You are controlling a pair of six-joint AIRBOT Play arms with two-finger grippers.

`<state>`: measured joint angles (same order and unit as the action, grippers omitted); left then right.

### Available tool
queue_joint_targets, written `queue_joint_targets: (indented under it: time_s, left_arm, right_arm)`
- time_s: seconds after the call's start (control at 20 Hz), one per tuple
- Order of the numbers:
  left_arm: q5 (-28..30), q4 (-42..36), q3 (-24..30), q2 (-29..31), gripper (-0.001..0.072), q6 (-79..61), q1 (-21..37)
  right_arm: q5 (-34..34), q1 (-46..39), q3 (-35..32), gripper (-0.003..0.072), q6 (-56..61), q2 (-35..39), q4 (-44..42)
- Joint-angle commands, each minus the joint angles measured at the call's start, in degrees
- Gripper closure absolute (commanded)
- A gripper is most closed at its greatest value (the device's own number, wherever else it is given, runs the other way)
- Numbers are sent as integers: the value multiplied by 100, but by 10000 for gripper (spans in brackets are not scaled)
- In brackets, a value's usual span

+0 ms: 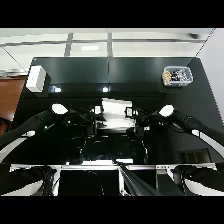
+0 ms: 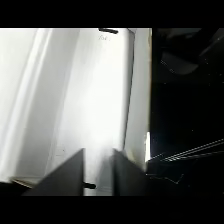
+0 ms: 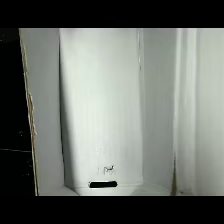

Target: Fold the box and place the chain.

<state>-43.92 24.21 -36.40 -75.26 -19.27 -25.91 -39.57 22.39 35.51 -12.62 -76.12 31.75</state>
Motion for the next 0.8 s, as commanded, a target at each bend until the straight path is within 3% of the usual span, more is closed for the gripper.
queue_joint_targets:
  time_s: [0.0,0.05,0.1,0.15,0.3,0.4,0.5,0.6,0.7,0.75]
  left_arm:
    - [-2,74,-4,17,394,28,-2]
    - [-4,92,-4,63,322,122,15]
    - [-26,221,-22,160,585,310,61]
    - [-133,557,-83,310,681,564,136]
    - [-356,1453,-223,1108,684,2387,535]
    - [-527,1969,-232,1707,684,3191,946]
    - [-551,2444,-229,2065,685,4848,1504]
    - [-673,2837,-210,1987,685,7047,2199]
    - [-1423,2677,-160,1547,684,8472,2903]
    - [-1976,2317,-157,1193,683,8542,3198]
  right_arm:
    - [-7,0,7,507,-7,-4,0]
    - [-7,0,7,507,-7,-4,0]
    - [-7,0,7,508,-7,-4,0]
    - [-7,0,7,508,-7,-4,0]
    - [-7,0,7,508,-7,-4,0]
    - [-7,0,7,508,-7,-4,0]
    - [-7,0,7,507,-7,-4,0]
    - [-7,0,7,507,-7,-4,0]
    - [-7,0,7,508,-7,-4,0]
    - [-4,0,7,508,-7,-4,0]
